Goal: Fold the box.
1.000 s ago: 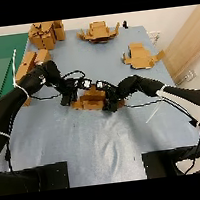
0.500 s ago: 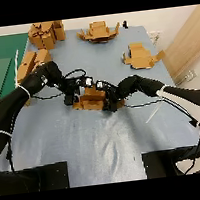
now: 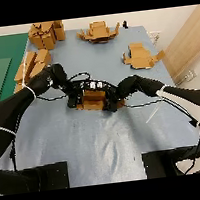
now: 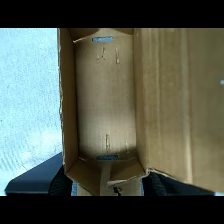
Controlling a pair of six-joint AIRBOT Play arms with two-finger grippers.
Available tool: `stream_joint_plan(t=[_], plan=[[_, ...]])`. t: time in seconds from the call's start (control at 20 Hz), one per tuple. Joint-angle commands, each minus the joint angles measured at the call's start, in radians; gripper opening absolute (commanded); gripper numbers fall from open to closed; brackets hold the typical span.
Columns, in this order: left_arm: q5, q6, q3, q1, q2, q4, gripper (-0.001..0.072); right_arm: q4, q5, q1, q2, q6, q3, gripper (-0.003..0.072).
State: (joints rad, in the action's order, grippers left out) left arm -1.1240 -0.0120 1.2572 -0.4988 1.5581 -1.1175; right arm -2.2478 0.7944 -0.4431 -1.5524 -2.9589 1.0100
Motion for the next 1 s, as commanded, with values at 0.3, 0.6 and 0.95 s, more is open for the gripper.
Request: stream_joint_plan(t=[0.3, 0.6, 0.95], plan=[[-0.001, 0.001, 0.0, -0.006, 0.004, 0.06, 0.028, 0.0, 0.0, 0.0, 0.0, 0.005, 0.0, 0.0337], [0.013, 0.003, 0.0, -0.009, 0.004, 0.088, 0.028, 0.0, 0.0, 0.0, 0.0, 0.005, 0.0, 0.0337], [0.013, 0.004, 0.0, -0.026, 0.018, 0.134, 0.028, 0.0, 0.001, 0.0, 0.0, 0.005, 0.0, 0.0337]])
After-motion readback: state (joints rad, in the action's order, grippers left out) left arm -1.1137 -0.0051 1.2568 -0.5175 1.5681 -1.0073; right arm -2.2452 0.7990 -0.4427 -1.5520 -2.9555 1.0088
